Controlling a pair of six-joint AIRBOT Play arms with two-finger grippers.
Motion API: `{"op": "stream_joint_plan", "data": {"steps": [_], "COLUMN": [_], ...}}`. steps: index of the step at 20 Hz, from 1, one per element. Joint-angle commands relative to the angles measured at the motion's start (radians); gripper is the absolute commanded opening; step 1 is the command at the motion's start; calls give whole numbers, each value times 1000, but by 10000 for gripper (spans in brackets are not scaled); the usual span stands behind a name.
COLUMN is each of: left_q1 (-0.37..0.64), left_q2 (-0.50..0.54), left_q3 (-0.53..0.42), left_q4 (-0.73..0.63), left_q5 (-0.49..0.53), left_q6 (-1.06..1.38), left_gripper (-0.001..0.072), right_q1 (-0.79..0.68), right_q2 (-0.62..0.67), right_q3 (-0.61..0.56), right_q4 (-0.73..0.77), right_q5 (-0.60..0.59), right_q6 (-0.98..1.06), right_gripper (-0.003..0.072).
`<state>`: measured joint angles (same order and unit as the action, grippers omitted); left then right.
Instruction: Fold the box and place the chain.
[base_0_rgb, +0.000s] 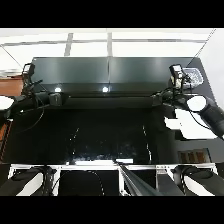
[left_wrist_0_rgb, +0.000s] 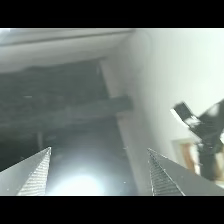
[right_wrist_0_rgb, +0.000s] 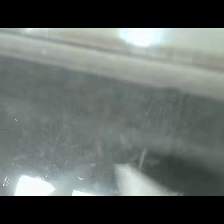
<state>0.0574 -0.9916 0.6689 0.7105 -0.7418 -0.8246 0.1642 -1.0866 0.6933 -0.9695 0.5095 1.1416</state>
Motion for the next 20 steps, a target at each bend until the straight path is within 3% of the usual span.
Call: {"op": "stream_joint_plan", "data": {"steps": [1,4,7,9,14,17,20], "left_q1": [-43,-56,-55,-52,-51,-51,-51], "left_q2": [-60,-60,-61,-61,-65,-70,-71], "left_q3": [27,69,100,100,99,99,99], "left_q4": [-5,281,539,568,572,549,534], "left_q5": [27,43,3,-13,21,24,24], "left_q6": [-56,-374,-581,-601,-596,-597,-597], "left_gripper": [709,709,709,709,708,708,708], "right_q1": [-5,-119,-389,-615,-1103,-1208,-1223], "right_q2": [-89,-91,-91,-92,-137,-239,-400], "right_q3": [7,88,224,286,366,457,567], "right_q4": [31,16,-147,-220,-179,-158,-157], "right_q5": [66,218,329,359,418,493,662], "right_q6": [18,52,148,172,151,39,-83], "right_gripper": [720,720,720,720,720,720,720]}}
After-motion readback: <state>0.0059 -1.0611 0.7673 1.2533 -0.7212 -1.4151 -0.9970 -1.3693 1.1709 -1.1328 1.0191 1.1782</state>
